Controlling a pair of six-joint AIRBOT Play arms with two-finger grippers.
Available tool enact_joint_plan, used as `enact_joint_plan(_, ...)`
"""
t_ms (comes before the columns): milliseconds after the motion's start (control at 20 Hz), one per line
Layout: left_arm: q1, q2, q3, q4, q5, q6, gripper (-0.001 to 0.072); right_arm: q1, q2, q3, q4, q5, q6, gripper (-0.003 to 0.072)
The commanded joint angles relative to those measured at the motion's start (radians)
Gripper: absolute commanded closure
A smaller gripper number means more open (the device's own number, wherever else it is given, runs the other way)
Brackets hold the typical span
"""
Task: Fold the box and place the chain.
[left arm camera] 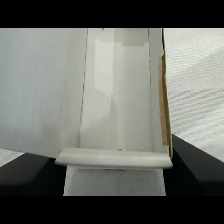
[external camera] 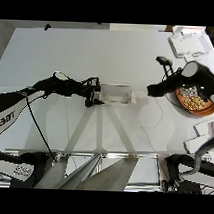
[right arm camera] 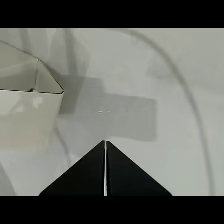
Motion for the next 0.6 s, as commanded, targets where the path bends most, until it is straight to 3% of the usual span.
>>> enact_joint_plan(0, 0.001, 0.0, 0.0, 0.0, 0.0, 0.0, 0.0368, 0.006, -0.093, -0.031, 0.106, -0.036, -0.007, 0.0678)
enact_joint_plan(400, 0.001, 0.0, 0.0, 0.0, 0.0, 0.0, 0.0368, 0.008, -0.143, -0.031, 0.36, -0.028, -0.113, 0.0676)
enact_joint_plan(450, 0.001, 0.0, 0.0, 0.0, 0.0, 0.0, 0.0368, 0.008, -0.143, -0.031, 0.37, -0.009, -0.128, 0.0632)
enact_joint_plan(500, 0.001, 0.0, 0.0, 0.0, 0.0, 0.0, 0.0368, 0.008, -0.142, -0.031, 0.374, 0.006, -0.129, 0.053)
enact_joint_plan(550, 0.001, 0.0, 0.0, 0.0, 0.0, 0.0, 0.0368, 0.008, -0.14, -0.031, 0.376, 0.018, -0.13, 0.0514)
